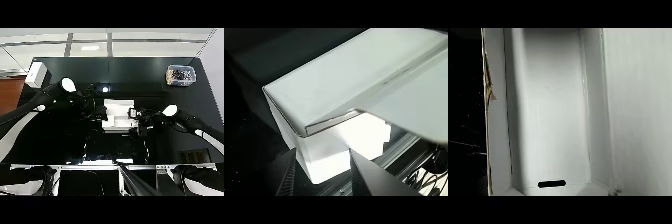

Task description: Fold the box and place the chain.

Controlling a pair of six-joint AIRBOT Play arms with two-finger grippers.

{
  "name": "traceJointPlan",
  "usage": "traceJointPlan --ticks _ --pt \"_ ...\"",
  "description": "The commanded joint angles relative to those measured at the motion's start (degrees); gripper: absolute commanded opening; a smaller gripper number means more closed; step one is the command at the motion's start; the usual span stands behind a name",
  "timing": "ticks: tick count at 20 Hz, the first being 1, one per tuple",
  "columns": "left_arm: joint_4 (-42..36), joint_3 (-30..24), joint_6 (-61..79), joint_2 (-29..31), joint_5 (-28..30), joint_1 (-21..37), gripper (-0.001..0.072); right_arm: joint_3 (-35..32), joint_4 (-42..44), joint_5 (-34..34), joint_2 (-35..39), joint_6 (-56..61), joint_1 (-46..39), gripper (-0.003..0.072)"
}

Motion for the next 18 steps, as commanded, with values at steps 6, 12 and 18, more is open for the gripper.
traceJointPlan --ticks 6,12,18 --pt "5.73 0.7 -7.34 -0.02 2.23 -3.32 0.0349 0.04 0.0 0.02 -0.02 0.02 0.07 0.0139" --pt "6.99 0.7 -9.79 -0.02 4.02 -5.2 0.0281 0.04 0.0 0.02 -0.02 0.02 0.07 0.0139" --pt "17.68 0.7 -21.33 -0.02 6.38 -8.31 0.0277 0.04 0.02 0.02 -0.02 0.02 0.07 0.0139"
